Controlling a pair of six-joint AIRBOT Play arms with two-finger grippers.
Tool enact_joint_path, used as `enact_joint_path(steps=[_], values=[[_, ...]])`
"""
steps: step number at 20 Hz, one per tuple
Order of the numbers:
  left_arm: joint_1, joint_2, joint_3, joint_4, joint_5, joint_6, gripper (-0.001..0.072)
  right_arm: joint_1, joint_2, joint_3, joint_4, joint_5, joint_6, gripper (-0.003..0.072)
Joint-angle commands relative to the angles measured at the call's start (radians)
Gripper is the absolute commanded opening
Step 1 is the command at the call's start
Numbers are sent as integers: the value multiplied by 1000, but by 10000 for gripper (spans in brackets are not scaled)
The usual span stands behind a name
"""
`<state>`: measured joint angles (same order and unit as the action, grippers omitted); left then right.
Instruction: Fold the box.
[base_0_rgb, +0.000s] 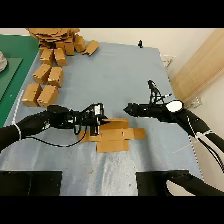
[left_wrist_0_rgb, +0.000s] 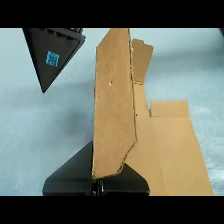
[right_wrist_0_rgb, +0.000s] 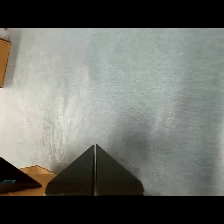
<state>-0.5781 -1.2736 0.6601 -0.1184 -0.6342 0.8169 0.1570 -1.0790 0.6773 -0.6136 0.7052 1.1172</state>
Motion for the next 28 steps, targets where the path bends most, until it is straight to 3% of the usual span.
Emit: enact_joint_path(steps=[1,15,19,22,24,28], values=[[-1,-48,3,-16,21,61,11,1,0,0,1,-8,0,4],[-2,-53,-62,8,-100,-29,11,1,0,0,16,-7,0,4],[-2,-26,-60,17,-68,-8,11,1,0,0,20,-8,0,5],[-1,28,-50,-40,53,94,11,1,0,0,19,-8,0,5],[0,33,-46,-119,45,163,11,1,0,0,20,-8,0,5],[-2,-11,-46,-106,14,192,11,1,0,0,32,-8,0,5]])
